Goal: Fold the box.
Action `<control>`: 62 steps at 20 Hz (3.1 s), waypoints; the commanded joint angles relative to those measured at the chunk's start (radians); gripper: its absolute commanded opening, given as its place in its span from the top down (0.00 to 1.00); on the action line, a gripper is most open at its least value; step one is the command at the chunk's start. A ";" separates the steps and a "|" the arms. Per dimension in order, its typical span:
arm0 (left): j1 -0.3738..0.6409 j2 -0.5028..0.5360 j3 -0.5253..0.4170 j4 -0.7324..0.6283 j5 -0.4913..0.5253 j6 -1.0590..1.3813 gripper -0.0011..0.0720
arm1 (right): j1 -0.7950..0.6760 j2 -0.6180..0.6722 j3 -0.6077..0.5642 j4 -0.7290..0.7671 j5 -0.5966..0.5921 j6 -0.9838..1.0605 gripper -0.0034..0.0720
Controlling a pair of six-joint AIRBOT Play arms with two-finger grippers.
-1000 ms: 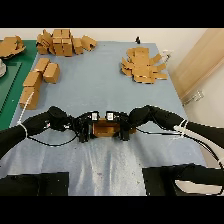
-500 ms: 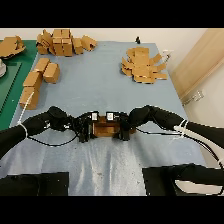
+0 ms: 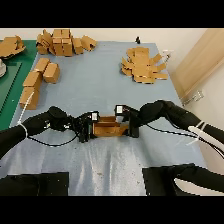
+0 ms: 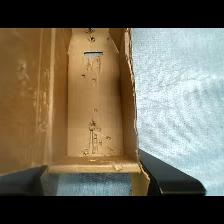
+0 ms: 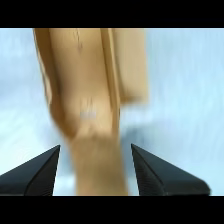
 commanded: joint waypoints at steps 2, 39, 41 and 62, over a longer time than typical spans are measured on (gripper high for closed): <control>0.000 0.000 0.001 0.000 -0.001 0.000 0.18 | -0.080 0.171 0.001 0.034 -0.386 0.393 0.00; 0.000 0.000 0.001 0.000 0.000 0.000 0.18 | -0.222 -0.531 0.204 0.792 -0.188 0.500 0.95; 0.000 0.000 0.001 0.000 0.000 0.000 0.18 | -0.222 -0.531 0.204 0.781 -0.175 0.499 0.95; 0.000 0.000 0.001 0.000 0.000 0.000 0.18 | -0.336 -0.106 0.208 0.569 -0.259 0.394 0.95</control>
